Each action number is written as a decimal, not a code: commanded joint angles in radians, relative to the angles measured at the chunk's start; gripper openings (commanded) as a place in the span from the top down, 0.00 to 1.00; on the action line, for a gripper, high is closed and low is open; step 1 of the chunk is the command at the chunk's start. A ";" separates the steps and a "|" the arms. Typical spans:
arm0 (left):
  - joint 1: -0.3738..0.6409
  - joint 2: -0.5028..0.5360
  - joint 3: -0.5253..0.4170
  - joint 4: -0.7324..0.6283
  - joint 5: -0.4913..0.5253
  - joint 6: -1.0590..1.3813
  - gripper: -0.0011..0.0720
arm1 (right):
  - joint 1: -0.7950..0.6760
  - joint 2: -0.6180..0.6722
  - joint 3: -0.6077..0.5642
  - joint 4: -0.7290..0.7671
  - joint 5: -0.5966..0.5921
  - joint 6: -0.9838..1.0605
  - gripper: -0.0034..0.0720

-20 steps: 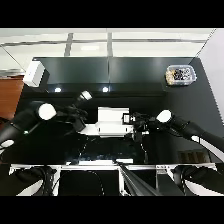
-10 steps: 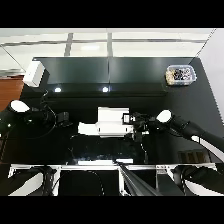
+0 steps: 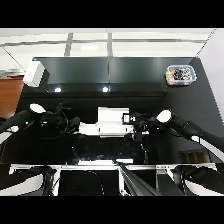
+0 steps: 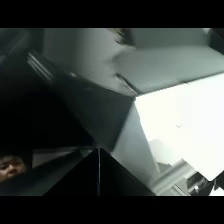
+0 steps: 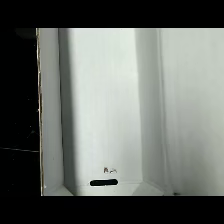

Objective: Fold the box and place the chain.

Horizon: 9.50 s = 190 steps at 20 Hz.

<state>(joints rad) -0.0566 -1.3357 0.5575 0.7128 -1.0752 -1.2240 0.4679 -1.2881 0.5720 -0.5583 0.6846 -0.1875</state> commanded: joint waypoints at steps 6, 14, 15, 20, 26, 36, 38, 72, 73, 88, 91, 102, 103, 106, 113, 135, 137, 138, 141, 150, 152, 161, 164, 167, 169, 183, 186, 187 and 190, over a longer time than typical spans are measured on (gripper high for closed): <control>-0.042 -0.030 0.006 -0.190 -0.006 0.185 0.95 | 0.000 0.000 0.001 0.000 0.000 0.000 0.37; -0.049 -0.030 0.079 -0.206 -0.045 0.199 0.14 | 0.000 0.000 0.001 0.000 0.000 0.000 0.37; -0.060 -0.030 0.083 -0.214 -0.062 0.199 0.14 | 0.000 0.000 0.001 0.000 0.000 0.000 0.37; -0.114 -0.030 0.113 -0.224 -0.103 0.207 0.14 | 0.000 0.000 0.001 0.000 0.000 0.000 0.37; -0.193 -0.030 0.163 -0.221 -0.103 0.157 0.38 | 0.000 0.000 0.001 0.000 0.000 0.000 0.37; -0.338 -0.030 0.246 0.008 0.024 -0.206 0.38 | 0.000 0.000 0.001 0.000 0.000 0.000 0.37; -0.365 -0.030 0.255 0.058 0.046 -0.265 0.38 | 0.000 0.000 0.001 0.000 0.000 0.000 0.37; -0.721 -0.110 0.459 0.778 -0.017 -1.059 0.38 | 0.000 0.000 0.001 0.000 0.000 0.000 0.37; -0.727 -0.111 0.459 0.778 -0.002 -1.060 0.38 | 0.000 0.000 0.001 0.000 0.000 0.000 0.37; -0.750 -0.162 0.529 0.767 -0.032 -1.051 0.78 | 0.000 0.000 0.001 0.000 0.000 0.000 0.37; -0.750 -0.161 0.529 0.768 -0.057 -1.052 0.27 | 0.000 0.000 0.001 0.000 0.000 0.000 0.37; -0.750 -0.162 0.529 0.771 -0.079 -1.077 0.95 | 0.000 0.000 0.001 0.000 0.000 0.000 0.37; -0.750 -0.161 0.529 0.771 -0.079 -1.077 0.95 | 0.000 0.000 0.001 0.000 0.000 0.000 0.37; -0.750 -0.161 0.529 0.772 -0.077 -1.077 0.95 | 0.000 0.000 0.001 0.000 0.000 0.000 0.37; -0.750 -0.161 0.529 0.771 -0.078 -1.077 0.95 | -0.001 0.004 0.001 0.002 0.003 0.001 0.00; -0.747 -0.161 0.529 0.771 -0.074 -1.077 0.95 | -0.097 0.165 0.000 -0.157 0.151 0.100 0.38; -0.747 -0.161 0.529 0.771 -0.074 -1.077 0.95 | -0.084 0.161 0.000 -0.154 0.165 0.100 0.57; -0.747 -0.161 0.529 0.771 -0.074 -1.077 0.95 | -0.073 0.157 0.000 -0.151 0.165 0.100 0.62; -0.747 -0.161 0.529 0.771 -0.074 -1.077 0.95 | -0.038 0.130 0.000 -0.109 0.145 0.101 0.70; -0.747 -0.161 0.529 0.771 -0.074 -1.077 0.95 | 0.007 0.071 0.000 0.045 0.027 0.101 0.70; -0.747 -0.161 0.529 0.771 -0.074 -1.077 0.95 | 0.006 0.071 0.000 0.044 0.031 0.101 0.70; -0.748 -0.161 0.529 0.768 -0.075 -1.077 0.95 | -0.020 0.091 0.003 -0.035 0.074 0.257 0.93; -0.748 -0.161 0.529 0.768 -0.090 -1.077 0.95 | -0.134 0.161 0.069 -0.270 0.272 0.682 0.94; -0.747 -0.161 0.529 0.768 -0.105 -1.077 0.95 | -0.377 0.223 0.145 -0.421 0.459 1.050 0.94; -0.748 -0.161 0.529 0.768 -0.105 -1.077 0.95 | -0.565 0.225 0.122 -0.405 0.449 1.244 0.94; -0.747 -0.161 0.529 0.768 -0.104 -1.077 0.95 | -0.417 -0.045 -0.047 0.071 0.418 1.108 0.93; -0.747 -0.161 0.529 0.768 -0.104 -1.077 0.95 | -0.398 -0.045 0.024 0.065 0.482 1.065 0.93; -0.747 -0.161 0.529 0.768 -0.104 -1.077 0.95 | -0.398 -0.045 0.055 0.033 0.514 1.066 0.93; -0.747 -0.161 0.529 0.768 -0.104 -1.077 0.95 | -0.395 -0.045 0.105 0.024 0.573 1.077 0.43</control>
<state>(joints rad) -0.8047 -1.4971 1.0863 1.4799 -1.1801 -2.3009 0.0582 -1.3296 0.6308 -0.5316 1.1973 0.9001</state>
